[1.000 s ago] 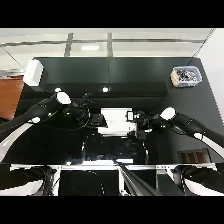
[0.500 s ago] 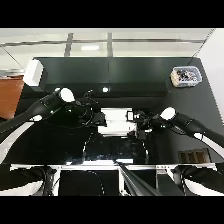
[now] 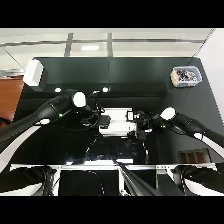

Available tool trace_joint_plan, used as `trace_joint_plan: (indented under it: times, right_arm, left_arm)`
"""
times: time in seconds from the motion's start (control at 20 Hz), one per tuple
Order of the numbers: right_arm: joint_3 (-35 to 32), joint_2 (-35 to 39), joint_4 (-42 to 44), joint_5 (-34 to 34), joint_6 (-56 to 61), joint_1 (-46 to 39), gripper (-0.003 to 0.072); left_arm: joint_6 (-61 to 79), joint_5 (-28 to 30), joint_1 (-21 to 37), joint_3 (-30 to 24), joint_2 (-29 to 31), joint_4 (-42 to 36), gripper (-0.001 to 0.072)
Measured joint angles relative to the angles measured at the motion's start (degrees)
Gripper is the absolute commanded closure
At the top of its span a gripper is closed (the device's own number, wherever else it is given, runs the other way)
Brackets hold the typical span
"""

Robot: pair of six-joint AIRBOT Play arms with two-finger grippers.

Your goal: Fold the box and place the chain.

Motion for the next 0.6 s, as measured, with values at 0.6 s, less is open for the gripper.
trace_joint_plan:
  times: [0.6]
  right_arm:
    - [0.00, 0.00, -0.02, 0.00, 0.00, 0.00, 0.0266]
  left_arm:
    - [-20.17, 1.22, -7.76, 2.40, -0.72, 14.47, 0.0250]
